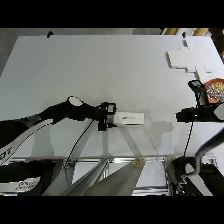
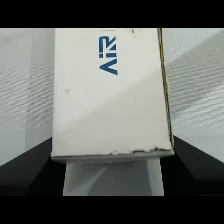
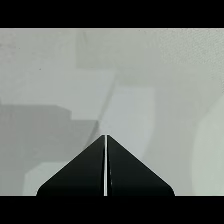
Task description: Fold the box and place the chain.
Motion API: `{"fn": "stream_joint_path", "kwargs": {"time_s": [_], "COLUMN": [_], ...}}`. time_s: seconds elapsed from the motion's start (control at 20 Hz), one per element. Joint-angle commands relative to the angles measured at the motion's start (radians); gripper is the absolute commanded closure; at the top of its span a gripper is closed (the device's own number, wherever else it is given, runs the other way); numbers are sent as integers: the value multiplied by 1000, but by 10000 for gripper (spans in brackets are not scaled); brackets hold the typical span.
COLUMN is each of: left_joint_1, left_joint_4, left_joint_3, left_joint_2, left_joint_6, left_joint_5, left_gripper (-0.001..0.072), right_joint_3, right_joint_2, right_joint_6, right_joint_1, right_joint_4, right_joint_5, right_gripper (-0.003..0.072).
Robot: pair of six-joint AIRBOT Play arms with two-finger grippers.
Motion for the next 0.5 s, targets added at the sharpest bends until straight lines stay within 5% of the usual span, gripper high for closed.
{"fn": "stream_joint_path", "kwargs": {"time_s": [0.0, 0.45], "left_joint_1": [66, 578], "left_joint_4": [69, 462], "left_joint_3": [0, 0], "left_joint_2": [100, 640], "left_joint_6": [-68, -846], "left_joint_5": [-2, 82], "left_gripper": [572, 553], "right_joint_3": [1, 1], "right_joint_2": [1, 1], "right_joint_6": [2, 2], "right_joint_1": [-1, -1], "right_joint_4": [-2, -2], "right_joint_5": [1, 1], "right_gripper": [665, 665]}}
